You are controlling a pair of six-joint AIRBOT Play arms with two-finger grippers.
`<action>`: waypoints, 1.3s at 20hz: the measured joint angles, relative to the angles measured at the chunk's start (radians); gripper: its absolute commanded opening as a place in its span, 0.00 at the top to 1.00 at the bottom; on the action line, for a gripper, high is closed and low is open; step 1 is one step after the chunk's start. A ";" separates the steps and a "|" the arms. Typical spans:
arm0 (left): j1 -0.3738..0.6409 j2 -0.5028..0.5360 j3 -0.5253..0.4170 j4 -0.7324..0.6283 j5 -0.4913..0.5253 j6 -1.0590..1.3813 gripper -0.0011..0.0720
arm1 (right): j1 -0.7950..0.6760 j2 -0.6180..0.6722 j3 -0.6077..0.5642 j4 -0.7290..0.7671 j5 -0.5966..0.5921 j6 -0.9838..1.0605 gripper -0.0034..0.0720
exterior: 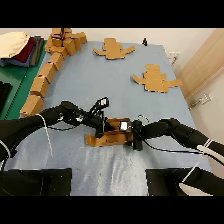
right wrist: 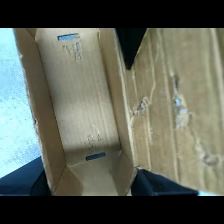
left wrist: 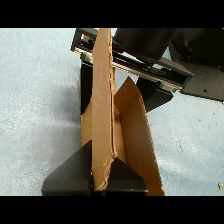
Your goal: Fold the box.
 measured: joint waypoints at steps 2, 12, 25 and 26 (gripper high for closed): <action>0.000 0.000 0.000 0.000 0.000 0.000 0.97 | 0.000 0.000 0.000 0.000 -0.001 0.000 0.18; 0.000 0.000 0.000 -0.002 0.000 0.000 0.97 | 0.000 0.000 0.000 -0.011 -0.004 0.000 0.18; 0.001 -0.001 0.000 0.000 0.015 -0.020 0.34 | 0.000 0.000 0.000 -0.013 -0.007 0.000 0.18; 0.001 -0.001 0.001 0.001 0.012 -0.028 0.33 | 0.000 0.000 0.000 -0.013 -0.007 0.000 0.18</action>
